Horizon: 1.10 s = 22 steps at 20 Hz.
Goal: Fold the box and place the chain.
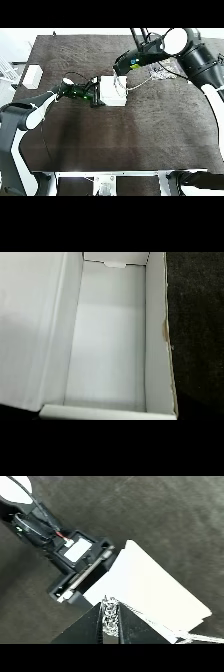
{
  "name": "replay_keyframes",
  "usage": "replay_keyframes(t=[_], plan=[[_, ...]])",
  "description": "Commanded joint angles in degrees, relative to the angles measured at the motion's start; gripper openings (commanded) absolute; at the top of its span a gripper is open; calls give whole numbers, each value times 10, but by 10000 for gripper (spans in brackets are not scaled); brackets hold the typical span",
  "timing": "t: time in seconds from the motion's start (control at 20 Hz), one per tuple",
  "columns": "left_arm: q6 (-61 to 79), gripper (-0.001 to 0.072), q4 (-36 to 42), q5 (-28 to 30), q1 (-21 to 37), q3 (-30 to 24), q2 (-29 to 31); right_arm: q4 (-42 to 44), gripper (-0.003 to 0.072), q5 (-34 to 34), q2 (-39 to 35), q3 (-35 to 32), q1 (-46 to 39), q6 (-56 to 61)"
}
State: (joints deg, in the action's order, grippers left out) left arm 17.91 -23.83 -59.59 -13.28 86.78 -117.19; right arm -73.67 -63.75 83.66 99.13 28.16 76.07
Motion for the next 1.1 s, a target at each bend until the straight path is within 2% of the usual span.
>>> replay_keyframes(t=[0.0, 0.45, 0.5, 0.55, 0.6, 0.8, 1.05], plan=[[0, 416, 0, 0, 0, 0, 0, 41, 4, 18, 21, -16, 4, 0], [0, 416, 0, 0, 0, 0, 0, 113, 17, 97, 109, -99, 3, -1], [0, 416, 0, 0, 0, 0, 0, 111, 183, 95, 115, -102, 3, -2], [0, 416, 0, 0, 0, 0, 0, 104, 462, 86, 115, -102, -1, -9], [0, 416, 0, 0, 0, 0, 0, 105, 600, 79, 112, -101, -4, -30], [-1, 416, 0, 0, 0, 0, 0, 104, 598, 23, 75, -102, -47, -112], [-1, 416, 0, 0, 0, 0, 0, 105, 598, -15, 52, -108, -155, -222]])
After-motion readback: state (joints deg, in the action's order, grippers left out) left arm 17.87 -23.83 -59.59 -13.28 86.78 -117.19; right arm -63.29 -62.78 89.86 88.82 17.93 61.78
